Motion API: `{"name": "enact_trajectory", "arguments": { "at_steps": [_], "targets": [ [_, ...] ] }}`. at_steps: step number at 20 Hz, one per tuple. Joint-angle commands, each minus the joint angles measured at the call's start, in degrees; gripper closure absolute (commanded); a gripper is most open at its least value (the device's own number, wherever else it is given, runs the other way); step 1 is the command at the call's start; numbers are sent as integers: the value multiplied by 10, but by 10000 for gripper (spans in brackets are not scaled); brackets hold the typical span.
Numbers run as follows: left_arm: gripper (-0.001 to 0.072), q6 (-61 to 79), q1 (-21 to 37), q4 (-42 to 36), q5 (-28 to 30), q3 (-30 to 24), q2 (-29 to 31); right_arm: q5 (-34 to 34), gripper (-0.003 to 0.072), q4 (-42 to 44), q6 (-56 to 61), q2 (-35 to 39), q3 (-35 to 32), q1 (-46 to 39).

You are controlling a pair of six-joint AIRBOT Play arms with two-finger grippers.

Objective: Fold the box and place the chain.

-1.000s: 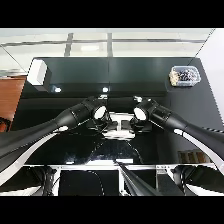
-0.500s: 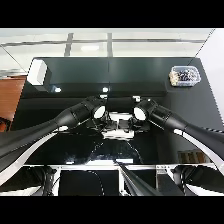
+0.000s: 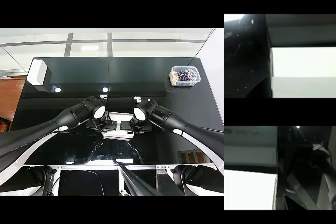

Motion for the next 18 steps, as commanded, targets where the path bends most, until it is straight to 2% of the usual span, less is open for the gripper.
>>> {"name": "enact_trajectory", "arguments": {
  "at_steps": [1,6,7,8,9,14,15,16,18],
  "targets": [
    [680,0,0,0,0,0,0,-5,465,-4,0,0,0,0],
    [680,0,0,0,0,0,0,-5,465,-2,-1,-9,0,1],
    [680,0,0,0,0,0,0,-6,519,-2,-1,-10,0,3],
    [681,0,0,0,0,0,0,-10,651,-1,-3,-10,0,4],
    [680,0,0,0,0,0,0,-14,667,0,-4,-10,0,5],
    [680,0,0,0,0,0,0,-8,663,-4,12,-10,0,6],
    [680,0,0,0,0,0,0,-8,560,-4,12,-9,0,6],
    [680,0,0,0,0,0,0,-8,373,-4,12,-9,0,6],
    [680,0,0,0,0,0,0,8,354,3,3,-8,6,3]
  ]
}}
